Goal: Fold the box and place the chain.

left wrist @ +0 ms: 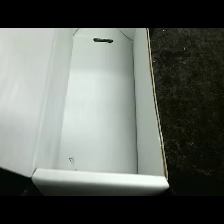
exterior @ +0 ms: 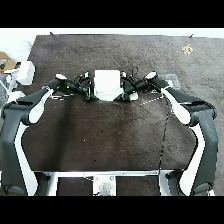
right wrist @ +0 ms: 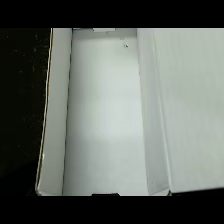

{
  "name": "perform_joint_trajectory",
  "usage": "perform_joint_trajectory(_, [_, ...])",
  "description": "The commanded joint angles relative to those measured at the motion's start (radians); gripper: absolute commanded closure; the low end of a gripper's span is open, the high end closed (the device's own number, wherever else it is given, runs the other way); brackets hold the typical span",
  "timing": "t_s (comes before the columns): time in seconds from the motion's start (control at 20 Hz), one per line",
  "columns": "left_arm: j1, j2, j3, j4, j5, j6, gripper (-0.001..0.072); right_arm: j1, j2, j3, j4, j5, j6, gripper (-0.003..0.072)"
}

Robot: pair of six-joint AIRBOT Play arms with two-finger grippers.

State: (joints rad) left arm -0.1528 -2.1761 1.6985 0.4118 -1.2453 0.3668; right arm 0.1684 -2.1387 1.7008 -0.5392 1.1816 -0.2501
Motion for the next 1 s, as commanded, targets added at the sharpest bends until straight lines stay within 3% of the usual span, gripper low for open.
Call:
perform_joint_trajectory(0.0, [0.0,0.0,0.0,-0.001,0.0,0.0,0.0315,0.001,0.0,0.0,0.005,0.0,0.0,0.0189])
perform_joint_trajectory(0.2, [0.0,0.0,0.0,-0.001,0.0,0.0,0.0314,0.002,0.0,0.0,0.005,0.001,0.0,0.019])
perform_joint_trajectory(0.25, [0.0,0.0,0.0,-0.001,0.0,0.0,0.0315,0.001,0.001,0.001,0.005,-0.002,0.0,0.016])
perform_joint_trajectory(0.3, [0.0,0.0,0.0,-0.001,0.0,0.0,0.0315,0.0,0.003,0.001,0.001,0.001,0.009,0.0005])
perform_joint_trajectory(0.95, [0.0,0.0,0.0,-0.001,0.0,0.0,0.0315,-0.017,0.114,0.001,-0.366,0.0,0.225,0.0002])
